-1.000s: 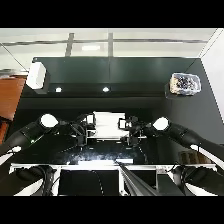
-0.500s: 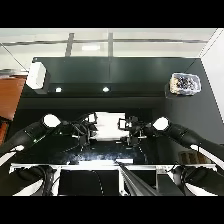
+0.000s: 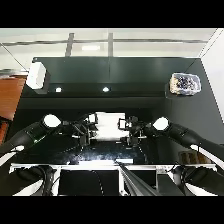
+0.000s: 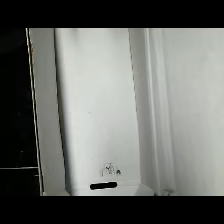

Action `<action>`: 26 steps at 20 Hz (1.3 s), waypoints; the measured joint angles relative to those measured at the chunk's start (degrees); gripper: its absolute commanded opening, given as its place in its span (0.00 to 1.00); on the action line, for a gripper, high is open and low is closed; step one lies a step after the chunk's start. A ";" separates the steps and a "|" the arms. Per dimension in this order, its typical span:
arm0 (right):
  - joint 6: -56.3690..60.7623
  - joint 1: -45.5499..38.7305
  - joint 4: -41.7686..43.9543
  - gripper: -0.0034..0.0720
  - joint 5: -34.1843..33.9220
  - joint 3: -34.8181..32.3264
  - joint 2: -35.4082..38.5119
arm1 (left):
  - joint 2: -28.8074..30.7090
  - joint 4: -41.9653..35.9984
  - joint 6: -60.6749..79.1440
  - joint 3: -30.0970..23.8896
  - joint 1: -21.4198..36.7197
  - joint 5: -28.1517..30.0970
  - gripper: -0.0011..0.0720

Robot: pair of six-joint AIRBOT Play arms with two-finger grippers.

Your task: Fold the box and place the chain.

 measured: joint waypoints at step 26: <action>0.02 0.00 0.02 0.59 -0.02 0.00 0.00 | 19.45 23.69 -64.59 -2.54 39.67 -19.93 0.06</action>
